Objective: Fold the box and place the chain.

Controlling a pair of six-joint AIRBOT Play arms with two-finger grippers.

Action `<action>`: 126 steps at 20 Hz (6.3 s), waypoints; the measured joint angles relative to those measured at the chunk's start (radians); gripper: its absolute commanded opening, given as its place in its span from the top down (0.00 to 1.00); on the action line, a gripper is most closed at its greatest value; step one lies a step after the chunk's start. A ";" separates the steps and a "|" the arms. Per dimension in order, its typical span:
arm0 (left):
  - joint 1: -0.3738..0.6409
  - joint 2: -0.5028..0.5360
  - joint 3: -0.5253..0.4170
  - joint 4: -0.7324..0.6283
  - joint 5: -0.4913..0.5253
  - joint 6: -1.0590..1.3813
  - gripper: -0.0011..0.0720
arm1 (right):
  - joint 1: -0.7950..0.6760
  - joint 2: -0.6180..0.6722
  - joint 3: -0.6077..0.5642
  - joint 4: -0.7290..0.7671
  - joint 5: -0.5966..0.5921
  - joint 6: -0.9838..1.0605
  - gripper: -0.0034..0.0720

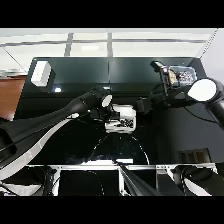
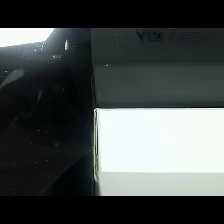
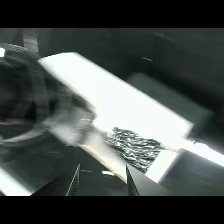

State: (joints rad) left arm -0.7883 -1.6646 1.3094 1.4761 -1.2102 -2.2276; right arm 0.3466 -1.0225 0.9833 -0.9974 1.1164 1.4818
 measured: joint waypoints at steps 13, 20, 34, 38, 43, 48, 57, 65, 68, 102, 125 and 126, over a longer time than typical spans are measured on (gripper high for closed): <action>-0.004 0.026 0.053 0.004 -0.001 -0.080 0.11 | -0.111 0.023 -0.003 -0.179 0.102 0.023 0.50; 0.054 0.300 -0.038 0.216 -0.096 0.155 0.11 | -0.108 0.024 -0.006 -0.184 0.094 0.026 0.50; 0.489 0.437 -0.639 -0.768 0.138 1.656 0.01 | -0.108 0.024 -0.005 -0.182 0.069 0.089 0.50; 0.433 0.410 -0.654 -0.829 0.199 2.106 0.01 | -0.108 0.024 -0.005 -0.182 0.069 0.117 0.50; 0.411 0.348 -0.624 -0.851 0.328 2.364 0.01 | -0.108 0.024 -0.006 -0.182 0.069 0.133 0.50; 0.385 0.266 -0.556 -0.874 0.349 2.434 0.02 | -0.108 0.024 -0.005 -0.181 0.069 0.139 0.50; 0.349 0.187 -0.485 -0.909 0.320 2.463 0.02 | -0.108 0.024 -0.006 -0.182 0.069 0.138 0.50; 0.334 0.179 -0.478 -0.950 0.330 2.483 0.52 | -0.107 0.018 -0.006 -0.181 -0.009 0.138 0.30; 0.331 0.179 -0.478 -0.958 0.335 2.487 0.52 | -0.107 -0.018 -0.006 -0.169 -0.129 0.134 0.04; 0.327 0.179 -0.477 -0.957 0.337 2.489 0.52 | -0.018 -0.245 -0.067 0.180 -0.007 -1.262 0.80; 0.327 0.179 -0.478 -0.958 0.338 2.490 0.52 | 0.016 -0.246 -0.095 0.152 0.005 -1.227 0.54; 0.327 0.179 -0.477 -0.958 0.338 2.491 0.52 | 0.016 -0.246 -0.098 0.152 0.006 -1.227 0.54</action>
State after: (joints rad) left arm -0.4618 -1.4853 0.8322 0.5186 -0.8722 0.2630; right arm 0.3626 -1.2682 0.8856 -0.8455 1.1221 0.2550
